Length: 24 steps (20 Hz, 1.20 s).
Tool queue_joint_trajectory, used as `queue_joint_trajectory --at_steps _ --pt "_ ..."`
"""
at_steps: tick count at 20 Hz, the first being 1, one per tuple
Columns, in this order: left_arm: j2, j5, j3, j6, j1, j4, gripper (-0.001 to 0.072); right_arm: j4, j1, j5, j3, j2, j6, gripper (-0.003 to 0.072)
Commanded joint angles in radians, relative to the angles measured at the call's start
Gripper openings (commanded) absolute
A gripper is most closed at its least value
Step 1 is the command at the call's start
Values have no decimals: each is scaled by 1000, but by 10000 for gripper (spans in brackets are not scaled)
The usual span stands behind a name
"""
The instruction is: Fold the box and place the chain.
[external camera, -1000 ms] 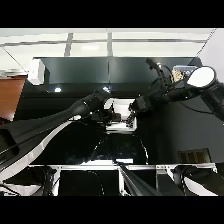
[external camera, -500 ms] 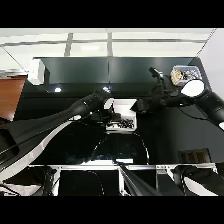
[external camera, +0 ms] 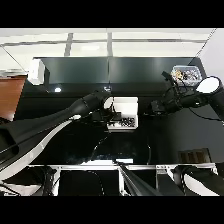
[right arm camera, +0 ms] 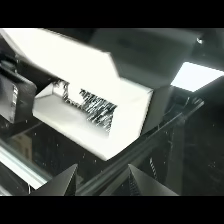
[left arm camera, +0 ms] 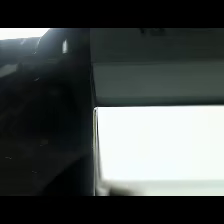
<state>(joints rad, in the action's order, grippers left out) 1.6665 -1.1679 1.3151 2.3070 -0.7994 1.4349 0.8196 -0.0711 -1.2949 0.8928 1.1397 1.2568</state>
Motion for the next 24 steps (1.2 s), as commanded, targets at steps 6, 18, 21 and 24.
queue_joint_trajectory --at_steps 6,18,21,24 --pt "-151 -27 27 -103 -5 143 647 5 8 3 0 0 -9 376" --pt "-516 492 -630 -935 214 -525 647 55 8 65 -1 0 -12 376" --pt "-513 381 -638 -1327 213 -587 646 56 8 82 -1 0 -12 376" --pt "-513 391 -637 -1596 206 -521 646 56 8 111 -1 0 -12 376"
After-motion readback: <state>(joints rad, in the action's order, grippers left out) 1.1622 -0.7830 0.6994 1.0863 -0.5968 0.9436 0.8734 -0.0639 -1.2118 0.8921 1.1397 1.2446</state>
